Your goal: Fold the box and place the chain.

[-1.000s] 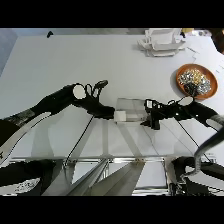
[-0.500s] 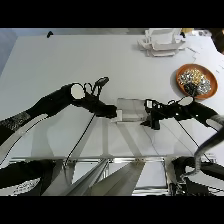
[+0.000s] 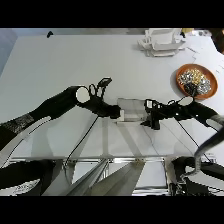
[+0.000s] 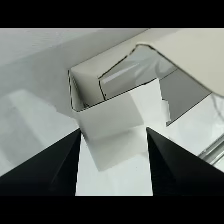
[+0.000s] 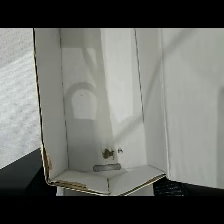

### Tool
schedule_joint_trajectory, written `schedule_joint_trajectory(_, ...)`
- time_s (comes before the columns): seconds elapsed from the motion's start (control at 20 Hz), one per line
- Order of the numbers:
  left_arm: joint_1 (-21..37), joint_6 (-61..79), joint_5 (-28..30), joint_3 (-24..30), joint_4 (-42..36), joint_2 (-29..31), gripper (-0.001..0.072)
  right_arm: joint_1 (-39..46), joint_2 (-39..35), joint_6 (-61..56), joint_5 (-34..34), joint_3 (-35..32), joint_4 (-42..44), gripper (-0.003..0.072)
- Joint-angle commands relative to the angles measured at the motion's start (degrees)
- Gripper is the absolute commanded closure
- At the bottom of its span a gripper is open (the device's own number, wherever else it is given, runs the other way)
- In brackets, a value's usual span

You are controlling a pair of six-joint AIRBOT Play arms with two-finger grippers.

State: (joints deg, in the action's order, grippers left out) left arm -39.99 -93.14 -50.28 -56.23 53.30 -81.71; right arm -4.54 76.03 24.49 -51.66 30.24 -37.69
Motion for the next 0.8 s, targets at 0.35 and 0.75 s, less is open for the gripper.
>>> schedule_joint_trajectory(0.35, -5.4, -11.5, -0.1, -6.7, 8.3, -3.6, 0.0251, 0.0, 0.0, 0.0, 0.0, 0.0, 0.0, 0.0306)
schedule_joint_trajectory(0.75, -7.1, -22.1, -1.6, -7.3, 16.2, -4.2, 0.0252, 0.0, 0.0, 0.0, 0.0, 0.0, 0.0, 0.0306)
